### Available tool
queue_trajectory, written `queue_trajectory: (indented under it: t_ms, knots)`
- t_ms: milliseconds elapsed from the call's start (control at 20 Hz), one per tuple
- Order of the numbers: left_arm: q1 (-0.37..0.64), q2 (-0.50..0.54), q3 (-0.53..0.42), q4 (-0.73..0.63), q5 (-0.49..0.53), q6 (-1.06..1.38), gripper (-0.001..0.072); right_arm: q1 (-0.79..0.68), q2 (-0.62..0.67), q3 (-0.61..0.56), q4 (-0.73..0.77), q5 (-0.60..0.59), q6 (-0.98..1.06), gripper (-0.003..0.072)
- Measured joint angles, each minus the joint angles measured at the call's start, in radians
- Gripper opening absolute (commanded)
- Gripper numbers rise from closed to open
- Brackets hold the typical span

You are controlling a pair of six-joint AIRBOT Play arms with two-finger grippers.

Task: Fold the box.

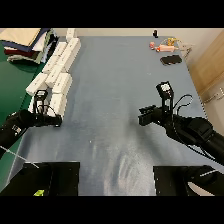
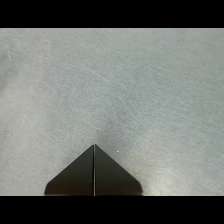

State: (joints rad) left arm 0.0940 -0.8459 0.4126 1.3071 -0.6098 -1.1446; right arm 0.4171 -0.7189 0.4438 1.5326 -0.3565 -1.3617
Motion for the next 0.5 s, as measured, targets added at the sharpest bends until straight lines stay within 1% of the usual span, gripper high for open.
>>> queue_trajectory:
  t_ms: [150,400,450,500]
  knots:
    - [0.000,0.040,0.050,0.043,-0.143,-0.016,0.0704,0.000,0.000,0.000,0.000,-0.008,0.000,0.0003]
    - [0.001,0.110,0.175,0.122,-0.492,-0.113,0.0702,0.000,0.000,0.000,0.000,-0.061,0.000,0.0003]
    - [0.001,0.118,0.198,0.129,-0.555,-0.135,0.0503,0.000,0.000,0.000,0.000,-0.082,0.000,0.0003]
    - [0.001,0.125,0.220,0.129,-0.615,-0.161,0.0052,0.000,0.000,0.000,0.000,-0.102,0.000,0.0003]
